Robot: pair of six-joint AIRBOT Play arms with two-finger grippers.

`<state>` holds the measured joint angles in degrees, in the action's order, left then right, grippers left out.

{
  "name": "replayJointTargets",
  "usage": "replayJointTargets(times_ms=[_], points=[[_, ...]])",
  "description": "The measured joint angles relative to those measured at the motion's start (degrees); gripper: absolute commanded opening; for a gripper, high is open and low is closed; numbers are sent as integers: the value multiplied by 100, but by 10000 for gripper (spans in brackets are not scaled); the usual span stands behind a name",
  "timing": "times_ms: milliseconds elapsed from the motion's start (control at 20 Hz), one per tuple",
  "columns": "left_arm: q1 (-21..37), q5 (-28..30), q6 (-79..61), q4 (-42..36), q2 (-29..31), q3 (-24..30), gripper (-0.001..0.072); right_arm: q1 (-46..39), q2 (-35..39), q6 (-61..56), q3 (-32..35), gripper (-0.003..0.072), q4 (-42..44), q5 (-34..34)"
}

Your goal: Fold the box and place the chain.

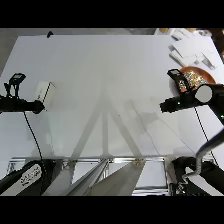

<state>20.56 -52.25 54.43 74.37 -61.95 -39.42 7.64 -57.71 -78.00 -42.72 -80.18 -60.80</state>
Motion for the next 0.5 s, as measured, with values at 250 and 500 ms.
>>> replayJointTargets(times_ms=[250,500], points=[[0,-175,138,4,874,0,695,0,0,0,0,18,0,-2],[-20,-275,229,-11,1283,2,695,0,0,2,0,18,0,-2]])
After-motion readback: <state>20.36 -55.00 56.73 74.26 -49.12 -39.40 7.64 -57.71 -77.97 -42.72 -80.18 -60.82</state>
